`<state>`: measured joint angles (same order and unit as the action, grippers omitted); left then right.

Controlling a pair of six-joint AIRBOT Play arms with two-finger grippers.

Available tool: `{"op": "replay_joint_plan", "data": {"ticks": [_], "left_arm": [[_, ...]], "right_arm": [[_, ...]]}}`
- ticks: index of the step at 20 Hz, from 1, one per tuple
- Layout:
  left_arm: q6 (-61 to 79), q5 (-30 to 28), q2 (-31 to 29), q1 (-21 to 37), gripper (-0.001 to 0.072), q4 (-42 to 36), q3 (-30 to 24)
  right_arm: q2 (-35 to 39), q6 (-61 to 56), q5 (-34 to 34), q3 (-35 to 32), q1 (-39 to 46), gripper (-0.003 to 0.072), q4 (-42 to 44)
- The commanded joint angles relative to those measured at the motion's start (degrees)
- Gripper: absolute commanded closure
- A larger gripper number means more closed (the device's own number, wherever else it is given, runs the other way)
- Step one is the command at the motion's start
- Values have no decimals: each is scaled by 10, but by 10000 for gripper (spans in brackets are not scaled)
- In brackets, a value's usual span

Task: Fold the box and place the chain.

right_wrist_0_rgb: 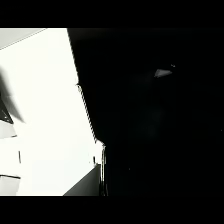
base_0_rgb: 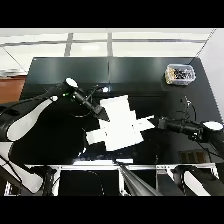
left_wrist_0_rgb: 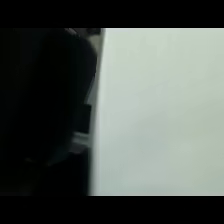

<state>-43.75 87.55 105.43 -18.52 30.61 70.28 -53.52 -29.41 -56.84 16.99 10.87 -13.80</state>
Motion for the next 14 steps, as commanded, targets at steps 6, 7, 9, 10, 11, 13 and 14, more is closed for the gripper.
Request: {"op": "replay_joint_plan", "data": {"ticks": [6, 7, 9, 10, 11, 13, 14], "left_arm": [[7, 10, -15, -3, 688, 46, 14], [4, 11, -27, -6, 688, 56, 13], [4, -8, -72, -14, 689, 69, -13], [26, -36, -106, -21, 689, 61, -47], [68, -76, -143, -29, 689, 45, -89], [180, -197, -218, -46, 686, 21, -172], [239, -252, -243, -52, 685, 22, -197]], "right_arm": [[0, -5, -37, 73, 0, -15, -60], [0, -14, -61, 115, 0, -15, -100], [0, -16, -97, 187, 0, -15, -182], [0, -16, -105, 209, 0, -15, -210], [0, -16, -107, 223, 0, -15, -225], [0, -16, -102, 226, 0, -15, -229], [0, -16, -97, 226, 0, -15, -228]]}}
